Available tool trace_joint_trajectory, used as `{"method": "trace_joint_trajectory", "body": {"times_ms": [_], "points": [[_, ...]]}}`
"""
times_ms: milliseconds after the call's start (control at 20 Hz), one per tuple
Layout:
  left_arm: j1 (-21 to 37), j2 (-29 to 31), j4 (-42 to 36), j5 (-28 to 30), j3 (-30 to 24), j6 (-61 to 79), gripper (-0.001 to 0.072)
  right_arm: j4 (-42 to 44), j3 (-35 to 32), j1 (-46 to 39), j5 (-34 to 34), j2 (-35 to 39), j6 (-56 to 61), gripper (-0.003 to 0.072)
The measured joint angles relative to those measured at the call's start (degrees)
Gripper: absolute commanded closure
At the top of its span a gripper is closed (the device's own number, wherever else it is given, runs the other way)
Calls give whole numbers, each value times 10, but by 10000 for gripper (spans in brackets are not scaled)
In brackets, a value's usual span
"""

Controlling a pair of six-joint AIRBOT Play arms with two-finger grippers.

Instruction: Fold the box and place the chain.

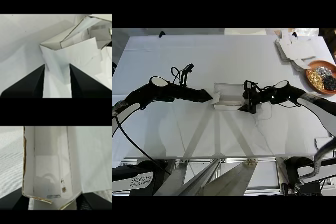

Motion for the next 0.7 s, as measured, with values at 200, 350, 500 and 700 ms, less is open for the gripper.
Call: {"method": "trace_joint_trajectory", "body": {"times_ms": [200, 350, 500, 700], "points": [[-1, 0, -5, -6, 0, 7, 296, 0, 0, 0, 0, 0, 0, 165], [-9, -3, -7, -10, 0, 9, 298, 0, 0, 0, 0, 0, 0, 165], [-21, -8, -8, -11, 0, 10, 296, 0, 0, 0, 0, 0, 0, 165], [-30, -14, -11, -3, 0, 9, 297, 0, 0, 0, 0, 0, 0, 165]]}}
